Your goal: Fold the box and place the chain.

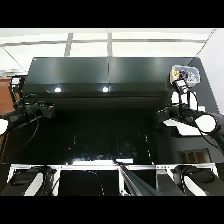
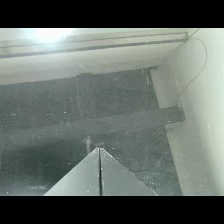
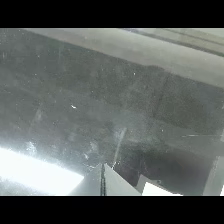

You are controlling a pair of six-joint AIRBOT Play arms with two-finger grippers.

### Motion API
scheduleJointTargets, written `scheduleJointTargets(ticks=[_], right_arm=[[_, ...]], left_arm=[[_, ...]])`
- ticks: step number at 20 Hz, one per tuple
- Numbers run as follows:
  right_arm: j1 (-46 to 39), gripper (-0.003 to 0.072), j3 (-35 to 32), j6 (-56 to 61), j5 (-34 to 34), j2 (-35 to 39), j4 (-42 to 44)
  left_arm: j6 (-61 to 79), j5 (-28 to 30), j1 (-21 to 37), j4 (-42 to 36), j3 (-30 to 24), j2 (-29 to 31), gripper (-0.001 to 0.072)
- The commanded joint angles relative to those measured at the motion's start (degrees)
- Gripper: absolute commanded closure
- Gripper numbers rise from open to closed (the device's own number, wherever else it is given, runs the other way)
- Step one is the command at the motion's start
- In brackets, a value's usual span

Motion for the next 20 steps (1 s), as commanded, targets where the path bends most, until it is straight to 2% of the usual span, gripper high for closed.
scheduleJointTargets(ticks=[1, 12, 14, 16, 19, 20], right_arm=[[0.0, 0.0664, -0.04, 0.0, 0.02, 0.0, 0.02], [0.0, 0.0665, -0.04, 0.0, -0.09, 0.0, 0.07], [0.0, 0.0665, -0.11, 0.48, -6.6, -0.11, 2.34], [0.0, 0.0665, -0.11, 1.88, -11.39, -0.13, 12.09], [-0.02, 0.0656, -0.11, 1.88, -19.21, -0.22, 13.55], [-0.04, 0.0411, -0.11, 1.9, -21.73, -0.22, 13.4]], left_arm=[[0.02, 0.0, -0.04, 0.0, -0.02, 0.04, 0.0681], [0.02, 0.0, -0.04, 0.0, -0.02, 0.04, 0.0681], [0.02, 0.0, -0.04, 0.0, -0.02, 0.04, 0.0681], [-0.68, 0.11, -0.04, -2.29, -0.04, 0.02, 0.068], [-0.68, 2.62, -0.04, -7.08, -0.04, -0.02, 0.0681], [-0.81, 5.77, -0.04, -8.48, -0.04, -0.2, 0.0681]])
